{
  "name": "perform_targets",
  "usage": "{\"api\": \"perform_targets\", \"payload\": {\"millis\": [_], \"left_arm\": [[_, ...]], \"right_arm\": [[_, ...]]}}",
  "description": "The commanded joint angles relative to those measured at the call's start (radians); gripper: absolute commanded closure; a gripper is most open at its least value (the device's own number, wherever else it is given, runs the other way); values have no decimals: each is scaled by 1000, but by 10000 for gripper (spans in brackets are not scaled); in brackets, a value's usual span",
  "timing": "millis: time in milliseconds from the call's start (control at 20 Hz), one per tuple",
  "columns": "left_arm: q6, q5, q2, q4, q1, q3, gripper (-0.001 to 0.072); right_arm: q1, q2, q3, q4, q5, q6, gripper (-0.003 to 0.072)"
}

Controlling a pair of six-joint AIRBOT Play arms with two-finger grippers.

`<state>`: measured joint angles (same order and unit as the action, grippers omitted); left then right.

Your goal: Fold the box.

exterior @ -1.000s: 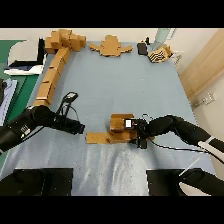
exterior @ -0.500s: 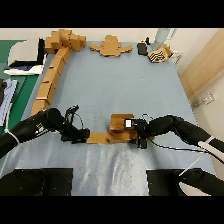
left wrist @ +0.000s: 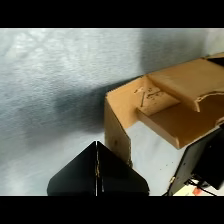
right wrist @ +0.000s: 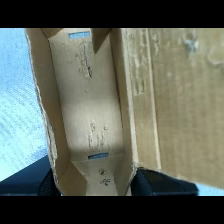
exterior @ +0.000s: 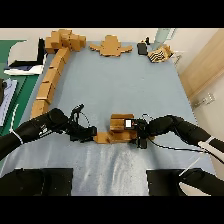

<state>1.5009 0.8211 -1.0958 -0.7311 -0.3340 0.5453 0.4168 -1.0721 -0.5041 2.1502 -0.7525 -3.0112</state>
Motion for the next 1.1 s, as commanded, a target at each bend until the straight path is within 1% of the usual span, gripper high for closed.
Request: {"api": "perform_targets", "payload": {"millis": [0,100,200,350,500,650,800,850,900,950,1000,1050], "left_arm": [[-51,-63,-2,19,-31,0,697],[-50,-117,-2,-12,-72,0,697],[-45,-138,-2,-22,-104,0,697],[-47,-149,-2,23,-135,1,697],[-63,-160,-1,24,-159,29,697],[-72,-157,-2,14,-159,71,695],[-72,-153,-2,17,-159,79,693],[-71,-151,-2,18,-159,79,596],[-68,-150,-2,18,-159,79,300],[-69,-149,-2,17,-159,79,312],[-67,-149,-2,18,-159,79,365],[-61,-151,-2,17,-159,79,366]], "right_arm": [[1,-1,0,0,0,0,185],[1,-1,0,0,0,0,184],[1,-1,0,0,0,0,185],[1,-1,0,0,0,0,185],[1,-1,0,0,0,0,185],[1,-1,0,0,0,0,185],[1,-1,0,0,0,0,185],[1,-1,0,0,0,0,185],[1,-1,0,0,0,0,185],[1,-1,0,0,0,0,185],[1,-1,0,0,0,0,185],[1,-1,0,0,0,0,185]]}}
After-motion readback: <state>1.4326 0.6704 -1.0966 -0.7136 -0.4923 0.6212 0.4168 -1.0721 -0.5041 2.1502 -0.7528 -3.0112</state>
